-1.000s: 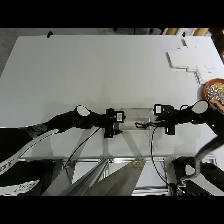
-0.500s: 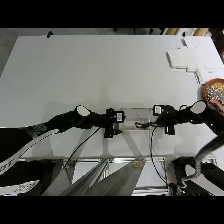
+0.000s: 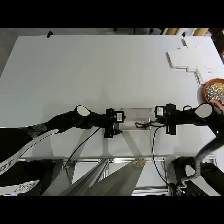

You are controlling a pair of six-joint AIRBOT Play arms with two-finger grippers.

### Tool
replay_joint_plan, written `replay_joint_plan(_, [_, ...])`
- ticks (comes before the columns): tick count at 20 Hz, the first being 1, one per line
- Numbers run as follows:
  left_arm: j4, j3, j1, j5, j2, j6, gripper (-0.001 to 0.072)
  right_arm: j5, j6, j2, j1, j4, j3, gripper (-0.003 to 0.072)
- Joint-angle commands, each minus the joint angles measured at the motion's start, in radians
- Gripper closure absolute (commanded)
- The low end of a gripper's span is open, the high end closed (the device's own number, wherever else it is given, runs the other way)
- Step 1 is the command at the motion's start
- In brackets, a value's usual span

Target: Fold the box and place the chain.

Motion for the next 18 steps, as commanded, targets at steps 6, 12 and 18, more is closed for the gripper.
replay_joint_plan(6, [0.000,0.000,0.000,0.000,0.001,0.000,0.0397,-0.011,0.000,0.302,0.200,0.051,0.000,0.0666])
replay_joint_plan(12, [0.000,0.000,0.000,0.000,0.001,0.000,0.0397,0.024,0.004,0.435,0.227,0.190,0.000,0.0666])
replay_joint_plan(18, [0.000,0.000,0.000,0.000,0.001,0.000,0.0397,-0.031,-0.113,0.409,0.371,0.417,0.000,0.0666])
